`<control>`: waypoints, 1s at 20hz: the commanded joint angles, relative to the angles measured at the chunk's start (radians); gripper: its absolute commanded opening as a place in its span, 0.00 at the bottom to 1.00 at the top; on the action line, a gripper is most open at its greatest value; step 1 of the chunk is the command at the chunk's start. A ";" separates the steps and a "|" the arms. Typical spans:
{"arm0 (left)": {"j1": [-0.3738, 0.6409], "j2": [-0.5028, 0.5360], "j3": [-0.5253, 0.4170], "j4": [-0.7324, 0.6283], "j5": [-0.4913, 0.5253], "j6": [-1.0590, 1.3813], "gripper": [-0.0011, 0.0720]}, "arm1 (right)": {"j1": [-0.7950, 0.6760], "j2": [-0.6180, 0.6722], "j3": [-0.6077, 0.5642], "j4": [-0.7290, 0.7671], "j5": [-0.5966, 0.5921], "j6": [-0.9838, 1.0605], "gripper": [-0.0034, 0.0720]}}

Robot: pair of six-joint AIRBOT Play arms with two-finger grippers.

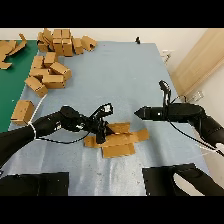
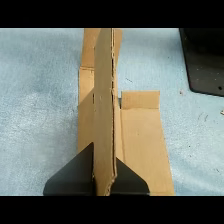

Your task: Fold the box.

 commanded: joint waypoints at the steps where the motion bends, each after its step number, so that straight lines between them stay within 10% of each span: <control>1: 0.001 0.002 0.012 -0.002 -0.002 -0.001 0.03 | 0.000 0.000 0.001 -0.013 0.000 0.000 0.06; 9: 0.001 0.002 0.013 0.007 0.004 0.005 0.03 | 0.002 0.026 0.001 -0.124 -0.015 0.000 0.05; 20: 0.000 0.002 0.013 0.002 0.007 0.004 0.03 | 0.258 0.493 -0.087 -0.325 -0.374 -0.105 0.05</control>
